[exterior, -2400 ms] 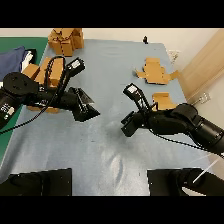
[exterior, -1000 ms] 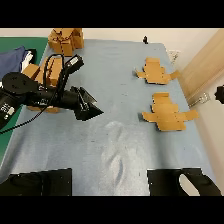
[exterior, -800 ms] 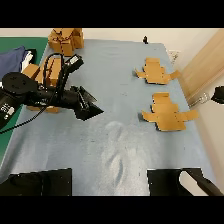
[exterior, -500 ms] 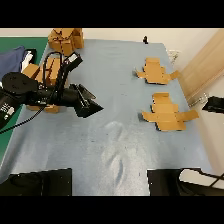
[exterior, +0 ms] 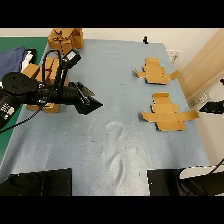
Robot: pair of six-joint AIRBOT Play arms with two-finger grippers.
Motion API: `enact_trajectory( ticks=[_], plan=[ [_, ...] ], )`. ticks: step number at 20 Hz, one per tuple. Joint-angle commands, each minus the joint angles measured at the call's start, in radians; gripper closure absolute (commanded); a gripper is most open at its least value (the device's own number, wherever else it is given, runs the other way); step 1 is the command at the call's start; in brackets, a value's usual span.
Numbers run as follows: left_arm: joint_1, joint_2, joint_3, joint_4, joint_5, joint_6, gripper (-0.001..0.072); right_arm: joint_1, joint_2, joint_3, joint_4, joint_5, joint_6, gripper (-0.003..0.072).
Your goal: Fold the box.
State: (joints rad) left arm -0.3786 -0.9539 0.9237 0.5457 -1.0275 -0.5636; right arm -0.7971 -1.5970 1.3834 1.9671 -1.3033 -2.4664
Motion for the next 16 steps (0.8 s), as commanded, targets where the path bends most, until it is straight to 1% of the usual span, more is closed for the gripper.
enact_trajectory(
  ticks=[1,3,7,9,10,11,12,13,14,15,16],
  plan=[
    [0.0,0.0,0.001,0.0,0.011,-0.002,0.002,-0.016,-0.087,0.023,0.09,-0.05,-0.051,0.0206],
    [0.0,0.0,0.001,0.0,0.01,-0.002,0.002,-0.011,-0.124,0.023,0.132,-0.101,-0.055,0.0206],
    [0.0,0.0,0.0,0.001,0.003,-0.002,0.002,0.002,-0.137,0.021,0.151,-0.106,-0.049,0.0206],
    [0.0,0.0,0.001,0.0,0.003,-0.002,0.002,0.008,-0.142,0.02,0.15,-0.126,-0.009,0.0227],
    [0.0,0.001,0.001,0.0,0.003,-0.002,0.002,0.011,-0.146,0.02,0.15,-0.145,0.017,0.0262],
    [0.0,0.0,0.0,0.0,0.003,-0.002,0.002,0.016,-0.152,0.019,0.148,-0.161,0.047,0.0276],
    [0.0,0.001,0.0,0.0,0.003,-0.003,0.002,0.021,-0.158,0.014,0.146,-0.183,0.075,0.0279],
    [0.0,0.0,0.001,0.0,0.004,-0.003,0.002,0.025,-0.163,0.012,0.146,-0.207,0.093,0.0373],
    [0.0,0.0,0.001,0.0,0.003,-0.003,0.002,0.031,-0.166,0.012,0.146,-0.218,0.113,0.0505],
    [0.0,0.001,0.0,0.0,0.003,-0.006,0.002,0.032,-0.167,0.013,0.146,-0.223,0.138,0.0687],
    [0.0,0.001,0.001,0.0,-0.005,-0.006,0.002,0.032,-0.164,0.016,0.146,-0.228,0.211,0.0681]
  ],
)
